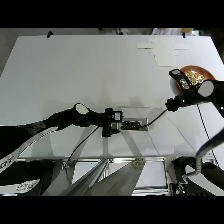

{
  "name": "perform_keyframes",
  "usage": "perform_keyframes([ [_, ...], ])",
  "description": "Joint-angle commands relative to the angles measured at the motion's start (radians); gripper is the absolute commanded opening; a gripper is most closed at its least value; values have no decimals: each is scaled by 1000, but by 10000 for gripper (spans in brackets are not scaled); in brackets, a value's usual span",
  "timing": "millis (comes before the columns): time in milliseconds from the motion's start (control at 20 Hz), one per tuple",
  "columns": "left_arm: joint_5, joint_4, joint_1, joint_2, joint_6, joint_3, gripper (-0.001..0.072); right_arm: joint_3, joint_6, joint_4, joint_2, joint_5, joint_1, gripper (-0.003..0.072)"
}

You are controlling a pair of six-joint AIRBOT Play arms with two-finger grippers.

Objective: Fold the box and place the chain.

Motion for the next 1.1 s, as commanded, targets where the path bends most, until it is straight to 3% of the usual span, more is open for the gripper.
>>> perform_keyframes([
  [0, 0, 0, 0, 1, 0, 0, 275, -38, 164, -69, -5, -75, -1, 218],
  [250, 0, 0, 0, 1, 0, 0, 275, -39, 214, -86, -55, -92, -1, 234],
  [350, 0, 0, 0, 1, 0, 0, 275, -39, 214, -85, -105, -113, -1, 372],
  [500, 0, 0, 0, 1, 0, 0, 275, -39, 214, -85, -146, -128, -1, 361],
  [700, 0, 0, 0, 1, 0, 0, 275, -39, 221, -85, -178, -133, -1, 273],
  [850, 0, 0, 0, 1, 0, 0, 275, -39, 221, -82, -179, -127, -1, 149],
  [950, 0, 0, 0, 1, 0, 0, 275, -39, 220, -82, -172, -108, -1, 13],
  [1050, 0, 0, 0, 1, 0, 0, 275, -39, 217, -82, -135, -75, -1, 15],
])
